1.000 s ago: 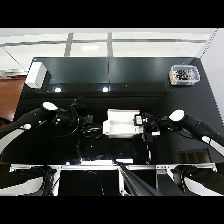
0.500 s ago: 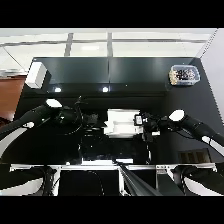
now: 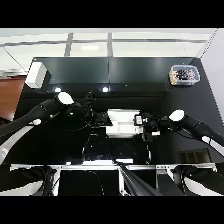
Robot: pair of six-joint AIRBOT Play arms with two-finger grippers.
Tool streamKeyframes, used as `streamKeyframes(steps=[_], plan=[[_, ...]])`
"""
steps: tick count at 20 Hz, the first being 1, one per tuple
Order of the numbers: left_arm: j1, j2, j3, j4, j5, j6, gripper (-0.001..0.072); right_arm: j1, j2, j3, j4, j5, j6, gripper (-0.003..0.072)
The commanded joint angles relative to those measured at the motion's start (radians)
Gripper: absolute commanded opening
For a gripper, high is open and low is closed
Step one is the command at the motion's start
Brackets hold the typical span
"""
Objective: Fold the box and place the chain.
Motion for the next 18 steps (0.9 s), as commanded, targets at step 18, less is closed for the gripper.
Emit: streamKeyframes(steps=[18], plan=[[-0.108, 0.0, 0.016, 0.166, 0.101, -0.237, 0.0407, 0.0, 0.0, 0.0, 0.0, 0.0, 0.0, 0.001]])
